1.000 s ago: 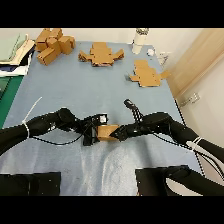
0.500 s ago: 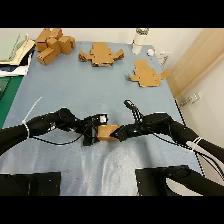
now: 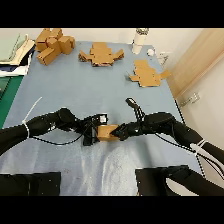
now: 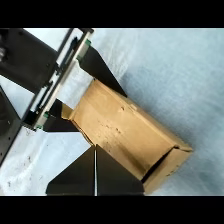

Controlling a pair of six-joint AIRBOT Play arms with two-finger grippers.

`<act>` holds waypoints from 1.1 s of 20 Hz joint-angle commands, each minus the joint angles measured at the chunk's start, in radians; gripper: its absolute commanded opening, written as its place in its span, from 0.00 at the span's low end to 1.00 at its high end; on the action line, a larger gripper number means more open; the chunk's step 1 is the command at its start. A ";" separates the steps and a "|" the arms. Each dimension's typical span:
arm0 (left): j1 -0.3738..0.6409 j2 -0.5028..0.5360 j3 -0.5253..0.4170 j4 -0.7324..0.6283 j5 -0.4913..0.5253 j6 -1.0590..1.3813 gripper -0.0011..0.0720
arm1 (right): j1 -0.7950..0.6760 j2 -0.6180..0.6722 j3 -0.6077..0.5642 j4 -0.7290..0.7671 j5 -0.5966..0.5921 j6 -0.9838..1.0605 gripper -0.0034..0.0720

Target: Fold the box.

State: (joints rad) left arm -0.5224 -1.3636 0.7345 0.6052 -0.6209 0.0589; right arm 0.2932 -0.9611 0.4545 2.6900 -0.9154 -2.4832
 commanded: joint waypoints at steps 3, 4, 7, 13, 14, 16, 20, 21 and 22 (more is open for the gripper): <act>0.000 0.000 0.000 0.000 0.000 0.000 0.74 | -0.001 0.093 0.085 -0.234 0.115 0.292 0.05; 0.000 0.000 0.000 0.000 0.000 0.000 0.74 | -0.001 0.092 0.123 -0.370 0.134 0.392 0.05; 0.000 0.000 0.000 0.000 0.000 0.000 0.74 | -0.001 0.008 0.285 -0.796 0.065 0.726 0.05; 0.000 0.000 0.000 0.000 0.002 0.002 0.74 | -0.001 -0.296 0.635 -1.077 -0.164 0.924 0.05; 0.000 0.000 0.000 0.000 0.001 0.001 0.74 | -0.001 -0.336 0.668 -1.077 -0.174 0.929 0.05; 0.000 0.000 0.000 0.000 0.000 0.001 0.74 | -0.001 -0.377 0.691 -1.063 -0.166 0.932 0.05; 0.000 -0.001 0.000 0.000 0.003 0.001 0.74 | -0.001 -0.394 0.690 -1.055 -0.163 1.017 0.05; 0.000 -0.001 0.000 0.000 0.000 0.001 0.74 | -0.001 -0.394 0.690 -1.055 -0.163 1.020 0.05; 0.000 -0.001 0.000 -0.010 0.000 0.001 0.74 | -0.001 -0.396 0.690 -1.054 -0.163 1.020 0.05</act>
